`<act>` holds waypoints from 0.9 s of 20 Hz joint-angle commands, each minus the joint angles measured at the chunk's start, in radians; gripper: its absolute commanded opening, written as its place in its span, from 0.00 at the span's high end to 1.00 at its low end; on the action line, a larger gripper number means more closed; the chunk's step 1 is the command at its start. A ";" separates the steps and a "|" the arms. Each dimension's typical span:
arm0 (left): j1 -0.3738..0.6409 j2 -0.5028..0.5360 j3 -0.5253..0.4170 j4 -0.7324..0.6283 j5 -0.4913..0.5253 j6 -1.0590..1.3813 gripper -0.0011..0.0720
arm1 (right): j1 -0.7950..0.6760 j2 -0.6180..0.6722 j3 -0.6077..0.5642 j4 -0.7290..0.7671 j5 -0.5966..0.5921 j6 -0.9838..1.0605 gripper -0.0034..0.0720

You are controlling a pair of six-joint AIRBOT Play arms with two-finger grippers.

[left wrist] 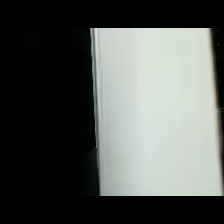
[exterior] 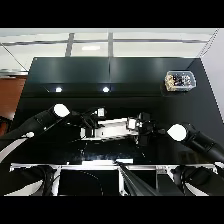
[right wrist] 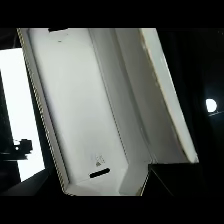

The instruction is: Fold the box and place the chain.

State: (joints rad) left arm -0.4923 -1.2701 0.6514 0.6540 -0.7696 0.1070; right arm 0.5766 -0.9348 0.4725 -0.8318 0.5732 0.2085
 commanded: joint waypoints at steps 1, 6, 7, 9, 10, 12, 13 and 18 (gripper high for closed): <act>-0.001 0.000 0.000 0.002 -0.016 0.002 0.95 | -0.043 0.000 0.005 -0.006 0.005 0.000 0.10; -0.001 0.000 0.000 0.023 -0.020 0.002 0.95 | -0.047 -0.001 0.016 0.038 0.031 -0.006 0.10; -0.001 0.000 0.000 0.023 -0.020 0.011 0.95 | -0.047 -0.002 0.016 0.048 0.031 -0.008 0.10; -0.001 0.001 0.000 0.022 -0.021 0.051 0.95 | -0.047 -0.009 0.016 0.082 0.032 -0.032 0.10; -0.001 0.001 0.000 0.022 -0.021 0.051 0.95 | -0.047 -0.015 0.016 0.124 0.043 -0.054 0.10; -0.001 0.001 0.000 0.022 -0.021 0.051 0.95 | -0.047 -0.035 0.015 0.190 0.100 -0.128 0.10; -0.001 0.001 0.000 0.022 -0.021 0.051 0.95 | -0.047 -0.049 0.015 0.197 0.108 -0.154 0.10; -0.001 0.001 0.000 0.022 -0.021 0.051 0.95 | -0.047 -0.135 0.015 0.219 0.123 -0.277 0.10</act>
